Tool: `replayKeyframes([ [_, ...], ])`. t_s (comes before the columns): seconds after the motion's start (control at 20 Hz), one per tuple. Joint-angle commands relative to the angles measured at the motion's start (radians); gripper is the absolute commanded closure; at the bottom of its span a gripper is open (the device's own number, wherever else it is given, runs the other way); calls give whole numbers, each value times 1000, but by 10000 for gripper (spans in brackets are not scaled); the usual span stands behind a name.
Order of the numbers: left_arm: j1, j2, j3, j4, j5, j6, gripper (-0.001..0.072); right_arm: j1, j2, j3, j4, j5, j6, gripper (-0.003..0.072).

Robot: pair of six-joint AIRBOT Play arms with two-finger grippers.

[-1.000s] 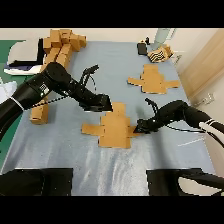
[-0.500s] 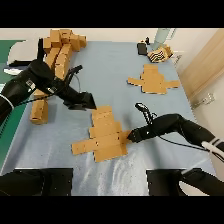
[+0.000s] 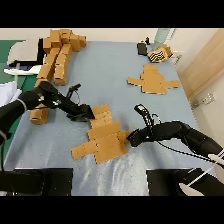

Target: Fold the box.

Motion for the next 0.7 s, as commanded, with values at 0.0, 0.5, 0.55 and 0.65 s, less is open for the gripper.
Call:
replayKeyframes([
  [0.0,-30,-112,-8,-274,-24,218,140,4,4,-2,-22,7,1,686],
  [0.5,-24,-138,-8,-183,-160,240,313,3,3,-2,-27,8,1,685],
  [0.55,-21,-138,-8,-165,-167,240,402,3,3,-2,-31,8,1,685],
  [0.65,-13,-138,-8,-158,-173,241,409,3,3,-2,-34,8,1,685],
])
